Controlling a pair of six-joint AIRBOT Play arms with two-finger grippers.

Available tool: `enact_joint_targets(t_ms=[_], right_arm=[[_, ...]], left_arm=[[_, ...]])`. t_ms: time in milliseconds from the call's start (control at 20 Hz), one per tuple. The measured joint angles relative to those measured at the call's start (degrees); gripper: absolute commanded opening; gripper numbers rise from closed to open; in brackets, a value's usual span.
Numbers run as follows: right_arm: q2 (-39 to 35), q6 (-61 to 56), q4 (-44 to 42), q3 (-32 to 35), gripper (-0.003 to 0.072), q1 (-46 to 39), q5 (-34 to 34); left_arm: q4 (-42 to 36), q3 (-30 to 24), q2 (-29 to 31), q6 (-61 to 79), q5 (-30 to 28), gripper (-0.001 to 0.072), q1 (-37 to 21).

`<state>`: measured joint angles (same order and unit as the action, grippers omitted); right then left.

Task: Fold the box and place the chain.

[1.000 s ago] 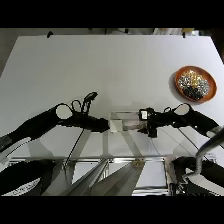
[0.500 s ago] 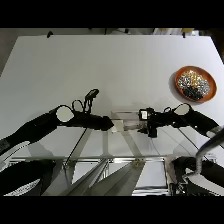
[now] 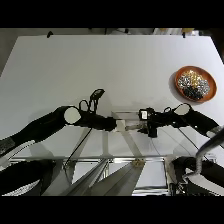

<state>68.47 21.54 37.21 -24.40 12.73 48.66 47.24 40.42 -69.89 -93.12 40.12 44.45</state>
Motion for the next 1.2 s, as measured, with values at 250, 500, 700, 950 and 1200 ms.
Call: enact_joint_targets(t_ms=[250,500,700,950,1200], right_arm=[[0.0,0.0,0.0,0.0,0.0354,0.0,0.0],[0.0,0.0,0.1,0.0,0.0354,0.0,0.0],[0.0,0.0,0.0,0.0,0.0354,0.0,0.0],[0.0,0.0,0.0,0.0,0.0354,0.0,0.0],[0.0,0.0,0.0,0.0,0.0354,0.0,0.0]], left_arm=[[8.2,2.7,-0.9,-10.6,1.7,0.0274,2.3],[15.0,7.7,-4.3,-19.5,5.1,0.0273,4.9],[20.9,12.8,-8.2,-26.8,11.2,0.0273,6.3],[27.3,16.7,-10.2,-37.7,16.5,0.0273,7.1],[29.5,22.4,-14.7,-44.0,20.9,0.0269,7.9]])
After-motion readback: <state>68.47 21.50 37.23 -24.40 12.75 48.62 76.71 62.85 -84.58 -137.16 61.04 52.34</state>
